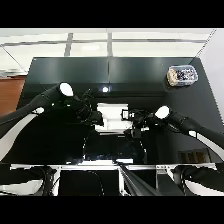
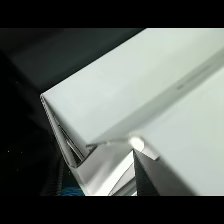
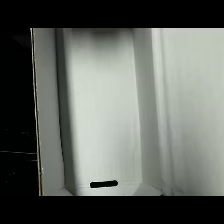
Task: Fold the box and place the chain.
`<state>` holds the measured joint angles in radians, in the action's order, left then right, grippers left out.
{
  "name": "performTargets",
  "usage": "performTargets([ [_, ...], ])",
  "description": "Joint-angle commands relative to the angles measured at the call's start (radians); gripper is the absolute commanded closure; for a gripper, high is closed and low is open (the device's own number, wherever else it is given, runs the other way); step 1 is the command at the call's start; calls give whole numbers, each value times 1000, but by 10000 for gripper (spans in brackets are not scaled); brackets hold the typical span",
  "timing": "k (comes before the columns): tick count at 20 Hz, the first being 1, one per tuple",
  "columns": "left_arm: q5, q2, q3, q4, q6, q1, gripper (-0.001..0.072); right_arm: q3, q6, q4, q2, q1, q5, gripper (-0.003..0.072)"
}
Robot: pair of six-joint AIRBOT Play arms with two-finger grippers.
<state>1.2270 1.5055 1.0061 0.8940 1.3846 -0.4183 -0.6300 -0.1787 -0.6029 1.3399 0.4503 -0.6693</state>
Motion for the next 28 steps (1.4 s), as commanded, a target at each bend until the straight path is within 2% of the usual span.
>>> performTargets([
  [1, -29, 0, 27, 122, 153, -64, 230, 0, 0, 0, 0, 0, 0, 455],
  [4, -56, 0, 27, 181, 246, -103, 230, 0, 0, 0, 0, 0, 0, 455],
  [11, -75, 0, 40, 425, 542, -195, 230, 0, 0, 0, 0, 0, 0, 455],
  [19, -124, 1, 83, 557, 782, -312, 234, 0, 0, 0, 0, 0, 0, 455],
  [21, -108, 1, 84, 562, 804, -313, 376, 0, 0, 0, 0, 0, 0, 456],
  [23, -93, 1, 85, 559, 824, -313, 393, 0, 0, 0, 0, 0, 0, 456],
  [25, -90, 1, 85, 552, 824, -313, 662, 0, 0, 0, 0, 0, 0, 455],
  [26, -90, 1, 85, 543, 823, -313, 684, 0, 0, 0, 0, 0, 0, 456],
  [28, -94, 1, 85, 537, 823, -313, 684, 0, 0, 0, 0, 0, 0, 456],
])
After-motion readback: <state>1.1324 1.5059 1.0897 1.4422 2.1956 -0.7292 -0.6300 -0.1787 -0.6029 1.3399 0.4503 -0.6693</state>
